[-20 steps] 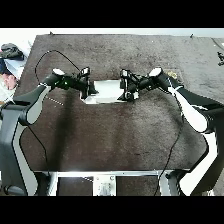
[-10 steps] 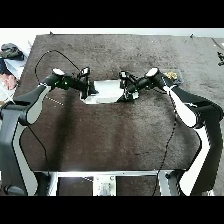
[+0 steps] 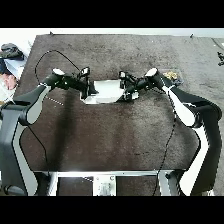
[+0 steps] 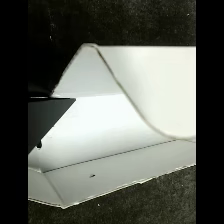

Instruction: Fold the box and place the chain.

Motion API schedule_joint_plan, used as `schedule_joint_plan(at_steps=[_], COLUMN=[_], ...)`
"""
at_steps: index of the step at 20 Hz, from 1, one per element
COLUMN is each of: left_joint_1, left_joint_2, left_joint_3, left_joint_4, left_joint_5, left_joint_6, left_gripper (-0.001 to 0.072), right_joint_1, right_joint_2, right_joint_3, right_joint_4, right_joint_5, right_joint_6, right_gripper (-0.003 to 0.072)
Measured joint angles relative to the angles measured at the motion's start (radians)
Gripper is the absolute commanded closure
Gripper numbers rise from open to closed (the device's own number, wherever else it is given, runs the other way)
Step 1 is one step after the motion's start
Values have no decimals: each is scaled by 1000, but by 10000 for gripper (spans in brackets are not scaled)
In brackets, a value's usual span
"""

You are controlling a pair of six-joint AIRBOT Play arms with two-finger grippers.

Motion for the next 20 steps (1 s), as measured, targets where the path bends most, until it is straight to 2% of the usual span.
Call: schedule_joint_plan(at_steps=[9,11,20], left_joint_1=[0,0,0], left_joint_2=[0,0,0], left_joint_3=[0,0,0], left_joint_4=[0,0,0], left_joint_5=[-1,-1,0], left_joint_6=[0,0,0], left_gripper=[698,698,698], right_joint_1=[5,5,5], right_joint_2=[-5,-5,-6], right_joint_3=[0,0,0], right_joint_4=[-8,-9,-11], right_joint_5=[1,1,2], right_joint_6=[-19,-20,-23], right_gripper=[8,90,90])
